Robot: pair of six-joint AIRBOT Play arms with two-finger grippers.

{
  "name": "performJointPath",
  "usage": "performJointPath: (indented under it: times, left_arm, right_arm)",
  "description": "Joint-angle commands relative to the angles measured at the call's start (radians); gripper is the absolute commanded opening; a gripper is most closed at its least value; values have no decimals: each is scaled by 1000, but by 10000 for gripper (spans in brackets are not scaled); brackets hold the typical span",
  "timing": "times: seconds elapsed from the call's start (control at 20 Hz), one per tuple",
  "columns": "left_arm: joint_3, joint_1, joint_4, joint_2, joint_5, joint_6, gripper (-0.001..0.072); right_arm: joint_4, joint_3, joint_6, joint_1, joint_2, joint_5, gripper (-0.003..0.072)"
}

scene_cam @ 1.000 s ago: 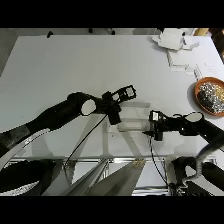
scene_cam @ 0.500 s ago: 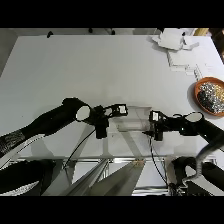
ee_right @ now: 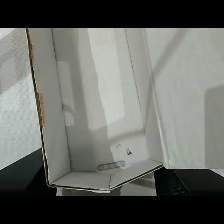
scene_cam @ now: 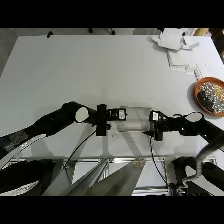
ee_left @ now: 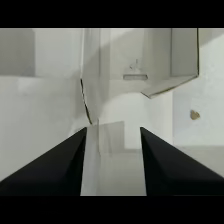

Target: Fold the box and place the chain.

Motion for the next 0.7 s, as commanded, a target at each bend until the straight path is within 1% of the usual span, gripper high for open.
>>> performJointPath:
  times: [0.0, 0.2, 0.3, 0.45, 0.55, 0.65]
  left_arm:
    - [-3, -1, -56, -34, 56, 93, 415]
    - [-3, -26, -109, -59, 61, 97, 410]
    - [-3, -38, -126, -68, 65, 97, 333]
    - [-3, -44, -167, -77, 65, 98, 263]
    - [-3, -44, -169, -77, 66, 100, 257]
    - [-3, -44, -170, -77, 73, 101, 197]
  right_arm:
    - [0, 0, 0, 0, 1, 0, 324]
    - [0, 0, 0, 0, 1, 0, 324]
    - [0, 0, 0, 0, 1, 0, 324]
    - [0, -1, 0, 0, 1, 0, 324]
    - [0, 0, 0, 0, 1, 0, 324]
    - [0, 0, 0, 0, 1, 0, 324]
